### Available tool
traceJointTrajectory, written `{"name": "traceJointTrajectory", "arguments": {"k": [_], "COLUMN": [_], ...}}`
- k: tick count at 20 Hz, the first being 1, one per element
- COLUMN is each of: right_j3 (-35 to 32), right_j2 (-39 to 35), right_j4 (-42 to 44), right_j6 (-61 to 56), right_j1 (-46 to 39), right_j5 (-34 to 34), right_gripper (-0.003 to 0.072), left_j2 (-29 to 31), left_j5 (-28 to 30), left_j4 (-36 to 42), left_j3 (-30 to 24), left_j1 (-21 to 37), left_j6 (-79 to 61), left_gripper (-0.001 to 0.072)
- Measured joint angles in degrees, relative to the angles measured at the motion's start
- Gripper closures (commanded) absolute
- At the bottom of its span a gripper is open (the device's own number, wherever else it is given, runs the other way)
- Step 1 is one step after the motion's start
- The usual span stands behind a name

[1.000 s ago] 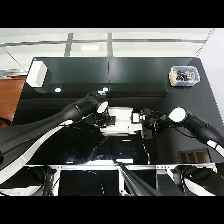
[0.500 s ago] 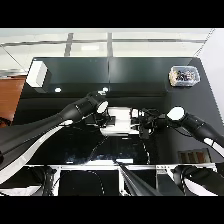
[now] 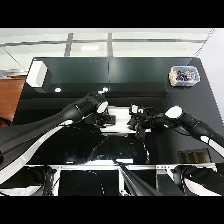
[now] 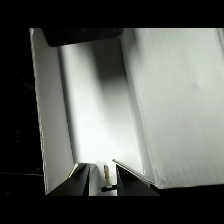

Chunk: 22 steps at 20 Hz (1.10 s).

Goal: Fold the box and place the chain.

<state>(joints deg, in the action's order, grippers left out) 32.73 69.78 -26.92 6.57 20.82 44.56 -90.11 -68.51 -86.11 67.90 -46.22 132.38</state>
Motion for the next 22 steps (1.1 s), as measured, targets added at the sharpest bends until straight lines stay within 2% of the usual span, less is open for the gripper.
{"name": "traceJointTrajectory", "arguments": {"k": [5,7,8,12,13,14,17,18,22], "right_j3": [0.00,0.00,0.00,0.00,0.00,0.00,0.00,0.00,0.07], "right_j2": [0.98,1.09,1.09,1.16,1.16,1.16,1.16,1.16,-0.07], "right_j4": [1.03,1.03,1.01,0.94,0.92,0.85,0.76,0.55,-2.51], "right_j6": [0.04,0.04,0.07,0.02,-0.04,-0.22,-0.50,-0.61,-5.05], "right_j1": [0.00,0.00,0.00,0.00,0.00,0.00,0.00,0.00,-0.44], "right_j5": [-1.33,-1.33,-1.29,-1.25,-1.22,-1.16,-0.46,-0.33,0.02], "right_gripper": [0.0494,0.0300,0.0323,0.0322,0.0402,0.0547,0.0563,0.0667,0.0668], "left_j2": [-0.02,-0.02,-0.02,-0.02,-0.02,-0.02,-0.02,-0.02,-0.02], "left_j5": [0.39,0.55,0.70,0.90,0.94,1.01,1.27,1.27,1.27], "left_j4": [0.02,0.04,0.07,0.04,0.04,0.04,0.22,0.22,0.22], "left_j3": [0.00,0.02,0.02,0.00,0.02,0.00,0.02,0.02,0.02], "left_j1": [0.00,0.00,0.00,0.00,0.00,0.00,0.00,0.00,0.00], "left_j6": [0.20,0.20,0.20,0.17,0.15,0.15,0.00,0.00,0.07], "left_gripper": [0.0682,0.0682,0.0681,0.0682,0.0681,0.0681,0.0682,0.0682,0.0681]}}
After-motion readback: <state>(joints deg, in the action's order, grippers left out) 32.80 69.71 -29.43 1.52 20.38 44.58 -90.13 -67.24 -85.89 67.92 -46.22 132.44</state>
